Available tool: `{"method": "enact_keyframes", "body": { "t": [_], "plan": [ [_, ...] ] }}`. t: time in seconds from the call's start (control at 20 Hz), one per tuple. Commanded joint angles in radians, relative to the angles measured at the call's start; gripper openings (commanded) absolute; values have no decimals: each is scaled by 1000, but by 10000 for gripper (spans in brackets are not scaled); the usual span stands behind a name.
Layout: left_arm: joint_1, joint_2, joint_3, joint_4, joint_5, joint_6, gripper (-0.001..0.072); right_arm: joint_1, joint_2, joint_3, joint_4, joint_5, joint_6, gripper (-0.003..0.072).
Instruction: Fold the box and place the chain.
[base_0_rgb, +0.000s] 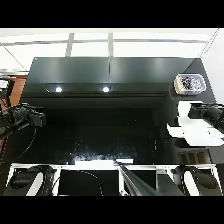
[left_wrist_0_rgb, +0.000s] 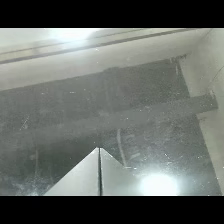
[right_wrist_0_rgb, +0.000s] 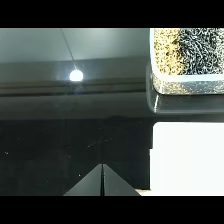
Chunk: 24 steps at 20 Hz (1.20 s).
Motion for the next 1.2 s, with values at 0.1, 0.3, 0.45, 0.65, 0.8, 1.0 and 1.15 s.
{"method": "enact_keyframes", "body": {
  "t": [0.1, 0.3, 0.45, 0.65, 0.8, 1.0, 1.15],
  "plan": [
    [0, 1, 0, 0, 0, 0, 32, 0, 0, 0, 0, 0, 0, 17],
    [0, 1, 0, 0, 0, 0, 32, 0, 0, -1, 0, 0, 0, 18],
    [0, 1, 0, 0, 0, 0, 32, 0, 1, 0, 0, 0, 0, 17],
    [0, 0, -1, -4, 78, 1, 32, 0, 0, 0, 1, 0, 0, 17],
    [-3, 0, -1, -28, 229, 0, 32, 0, 0, 0, 54, -145, -3, 17],
    [-3, 0, -1, -30, 301, 0, 32, 0, 0, 0, 76, -243, -4, 18],
    [-3, -1, -1, -53, 387, 0, 32, 0, 0, 0, 76, -494, -4, 19]
  ]
}}
